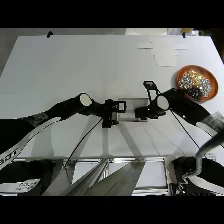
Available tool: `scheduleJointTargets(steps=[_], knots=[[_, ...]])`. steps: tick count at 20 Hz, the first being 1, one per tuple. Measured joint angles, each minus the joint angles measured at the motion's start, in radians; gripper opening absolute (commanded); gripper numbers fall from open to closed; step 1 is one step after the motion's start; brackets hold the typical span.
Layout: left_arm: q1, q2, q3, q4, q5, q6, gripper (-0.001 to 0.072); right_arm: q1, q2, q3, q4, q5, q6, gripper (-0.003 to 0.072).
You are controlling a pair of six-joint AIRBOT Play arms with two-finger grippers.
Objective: Fold the box and place the chain.
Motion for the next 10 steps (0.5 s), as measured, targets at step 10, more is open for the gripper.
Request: scheduleJointTargets(steps=[10], knots=[[0.0,0.0,0.0,0.0,0.0,0.0,0.0062,0.044,-0.071,0.037,-0.098,0.044,0.146,0.0222]])
